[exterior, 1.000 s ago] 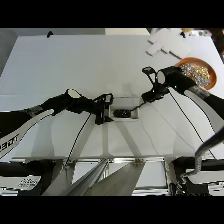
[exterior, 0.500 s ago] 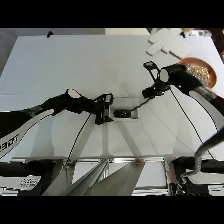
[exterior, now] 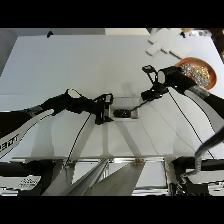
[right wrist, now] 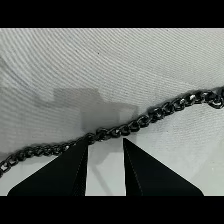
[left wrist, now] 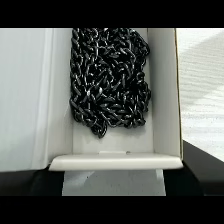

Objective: Fold the box and place the chain.

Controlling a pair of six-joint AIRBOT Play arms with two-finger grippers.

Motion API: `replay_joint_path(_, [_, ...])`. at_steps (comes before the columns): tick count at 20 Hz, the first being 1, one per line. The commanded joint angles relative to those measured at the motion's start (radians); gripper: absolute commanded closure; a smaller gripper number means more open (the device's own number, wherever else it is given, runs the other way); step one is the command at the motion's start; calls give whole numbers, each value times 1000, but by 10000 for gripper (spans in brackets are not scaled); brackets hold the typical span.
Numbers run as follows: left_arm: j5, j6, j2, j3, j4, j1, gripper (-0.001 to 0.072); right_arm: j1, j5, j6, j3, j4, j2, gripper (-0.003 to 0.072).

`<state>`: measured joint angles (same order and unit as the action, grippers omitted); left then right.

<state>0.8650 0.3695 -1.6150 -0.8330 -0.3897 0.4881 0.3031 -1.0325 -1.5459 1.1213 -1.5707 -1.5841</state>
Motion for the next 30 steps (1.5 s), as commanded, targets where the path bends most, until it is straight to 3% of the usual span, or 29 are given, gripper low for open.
replay_joint_path(1, [0, 0, 1, 0, 0, 0, 504, -1, 5, -3, -1, 1, -12, 468])
replay_joint_path(2, [0, 0, 1, 0, 0, 0, 504, -1, 6, -2, -1, 0, -12, 541])
replay_joint_path(3, [0, 0, 1, 0, 0, 0, 504, -1, 3, 0, -1, 0, -11, 665])
replay_joint_path(9, [0, 0, 1, 0, 0, 0, 504, -1, -5, 11, -1, -3, 113, 669])
replay_joint_path(14, [0, 0, 1, 0, 0, 0, 504, 36, -59, 11, -5, 2, 351, 669])
replay_joint_path(21, [2, 0, 1, 0, 0, 0, 504, 191, -81, 10, -23, 130, 662, 669])
replay_joint_path(25, [3, 0, 1, 0, 0, 0, 504, 327, -42, 10, -23, 184, 702, 668])
replay_joint_path(30, [3, 0, 1, 0, 0, 0, 504, 409, 77, 1, -26, 192, 620, 668])
